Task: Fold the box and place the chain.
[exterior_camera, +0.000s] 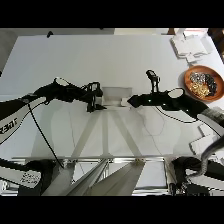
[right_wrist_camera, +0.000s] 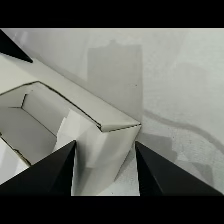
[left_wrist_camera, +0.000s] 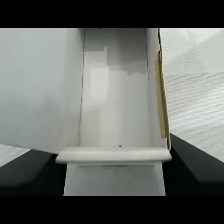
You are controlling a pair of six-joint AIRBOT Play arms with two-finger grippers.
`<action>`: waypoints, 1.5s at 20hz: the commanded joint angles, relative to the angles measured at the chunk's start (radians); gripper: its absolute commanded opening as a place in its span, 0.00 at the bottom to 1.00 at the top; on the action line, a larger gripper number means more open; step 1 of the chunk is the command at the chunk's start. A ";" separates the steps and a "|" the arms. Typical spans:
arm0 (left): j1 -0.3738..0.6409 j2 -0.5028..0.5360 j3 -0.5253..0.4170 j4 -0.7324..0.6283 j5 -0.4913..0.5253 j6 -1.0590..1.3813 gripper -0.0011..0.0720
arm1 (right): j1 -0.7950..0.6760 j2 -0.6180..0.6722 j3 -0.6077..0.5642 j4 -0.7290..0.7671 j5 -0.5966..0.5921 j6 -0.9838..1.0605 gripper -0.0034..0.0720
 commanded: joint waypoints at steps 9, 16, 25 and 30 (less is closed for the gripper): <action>0.000 0.000 0.000 0.001 0.000 0.000 0.47 | 0.108 0.004 0.051 -0.416 -0.061 0.441 0.58; 0.000 0.000 0.000 0.001 0.000 0.000 0.47 | 0.183 0.003 0.134 -0.879 -0.010 0.976 0.57; 0.000 0.000 0.000 0.000 0.000 0.000 0.47 | 0.296 -0.027 0.252 -1.136 0.060 1.323 0.59; 0.000 0.000 0.000 0.000 0.000 0.000 0.47 | 0.355 -0.061 0.285 -1.228 0.156 1.347 0.59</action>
